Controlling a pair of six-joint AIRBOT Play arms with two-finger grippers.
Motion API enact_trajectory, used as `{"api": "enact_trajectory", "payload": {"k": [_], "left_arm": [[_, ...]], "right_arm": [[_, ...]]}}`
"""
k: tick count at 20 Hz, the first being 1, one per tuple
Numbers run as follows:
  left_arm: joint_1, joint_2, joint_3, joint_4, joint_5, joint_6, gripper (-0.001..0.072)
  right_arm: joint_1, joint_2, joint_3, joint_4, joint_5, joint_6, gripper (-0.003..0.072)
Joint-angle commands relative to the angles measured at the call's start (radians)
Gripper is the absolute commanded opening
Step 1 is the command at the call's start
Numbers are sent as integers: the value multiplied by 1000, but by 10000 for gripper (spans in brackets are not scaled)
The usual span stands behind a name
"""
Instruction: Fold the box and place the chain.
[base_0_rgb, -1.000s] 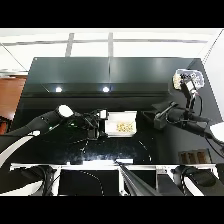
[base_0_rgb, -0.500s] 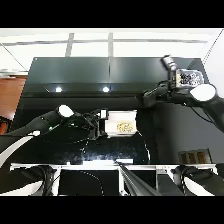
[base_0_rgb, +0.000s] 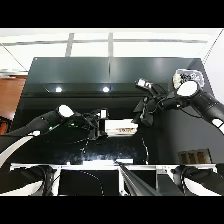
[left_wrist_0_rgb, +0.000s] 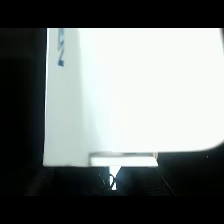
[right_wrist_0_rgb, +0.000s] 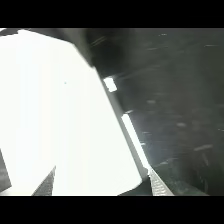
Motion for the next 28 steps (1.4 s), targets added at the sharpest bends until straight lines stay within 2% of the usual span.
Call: {"api": "enact_trajectory", "payload": {"k": [1,5,12,13,14,17,18,19,21,22,23,25,27,28], "left_arm": [[0,-1,0,0,0,0,483],[0,-1,0,0,0,0,483],[0,-1,0,0,0,0,484],[0,-1,0,0,0,0,483],[0,-1,0,0,0,0,483],[0,-1,0,0,0,0,483],[0,-1,0,0,0,0,483],[0,-1,0,0,0,0,483],[0,-1,0,0,0,0,483],[0,-1,0,0,0,0,483],[0,-1,0,0,0,0,483],[0,-1,0,0,0,0,483],[0,-1,0,0,0,0,483],[0,-1,0,0,0,0,483]], "right_arm": [[37,-4,-1,-19,34,-24,702],[45,-3,-15,-22,24,3,702],[50,74,-143,-5,-154,-3,700],[56,87,-145,-11,-161,-15,699],[65,94,-145,-11,-161,-28,664],[122,96,-145,-50,-166,-54,662],[140,96,-145,-78,-179,-54,639],[150,96,-144,-89,-184,-55,527],[155,96,-144,-89,-183,-55,526],[154,96,-144,-89,-181,-55,390],[155,96,-144,-89,-183,-55,365],[155,96,-144,-88,-183,-55,363],[155,96,-142,-88,-180,-55,239],[155,97,-140,-83,-180,-55,238]]}}
